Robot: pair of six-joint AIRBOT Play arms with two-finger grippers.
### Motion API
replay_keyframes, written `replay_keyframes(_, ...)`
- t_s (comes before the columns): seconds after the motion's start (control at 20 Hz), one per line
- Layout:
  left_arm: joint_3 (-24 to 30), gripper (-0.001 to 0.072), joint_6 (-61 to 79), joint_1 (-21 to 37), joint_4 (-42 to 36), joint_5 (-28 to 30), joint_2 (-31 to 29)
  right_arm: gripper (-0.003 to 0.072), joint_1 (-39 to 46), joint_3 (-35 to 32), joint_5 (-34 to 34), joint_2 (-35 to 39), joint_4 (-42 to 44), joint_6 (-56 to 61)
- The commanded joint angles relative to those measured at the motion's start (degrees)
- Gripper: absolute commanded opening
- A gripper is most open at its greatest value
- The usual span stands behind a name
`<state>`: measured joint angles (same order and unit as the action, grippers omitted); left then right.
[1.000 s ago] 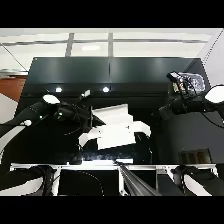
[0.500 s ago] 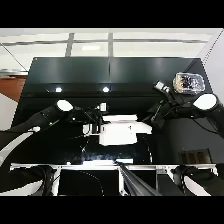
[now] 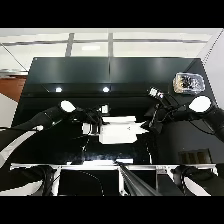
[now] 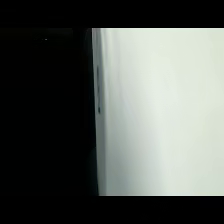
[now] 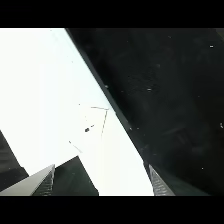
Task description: Fold the box and place the chain.
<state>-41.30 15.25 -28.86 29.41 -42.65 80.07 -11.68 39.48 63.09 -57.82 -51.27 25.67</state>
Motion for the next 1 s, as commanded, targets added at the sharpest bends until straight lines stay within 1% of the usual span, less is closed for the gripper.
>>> replay_keyframes(0.0, -0.04, 0.0027, -0.7, -0.02, 1.97, 0.81, 0.07, 0.0704, -0.13, -0.04, 0.07, 0.0, -0.52, -0.07)
replay_keyframes(0.15, -0.02, 0.0027, -2.05, -0.02, 5.29, -0.07, 0.02, 0.0704, -0.57, -0.04, 0.13, -0.02, -2.91, -0.04)
replay_keyframes(0.4, -0.02, 0.0027, -3.58, -0.02, 10.88, -0.85, -0.09, 0.0704, -2.86, -0.04, -0.39, -0.02, -2.99, -0.04)
replay_keyframes(0.6, -0.02, 0.0027, -3.58, -0.02, 11.08, -0.85, 0.02, 0.0704, -6.16, -0.42, -0.59, -1.44, -4.09, -0.24)
replay_keyframes(0.8, -0.02, 0.0027, -3.58, -0.02, 11.06, -0.87, 0.02, 0.0703, -9.62, -4.35, -0.79, -2.32, -5.86, -0.26)
replay_keyframes(0.95, -0.02, 0.0027, -3.58, -0.02, 11.06, -0.9, 0.28, 0.0704, -12.15, -7.1, -2.36, -2.32, -5.68, -0.28)
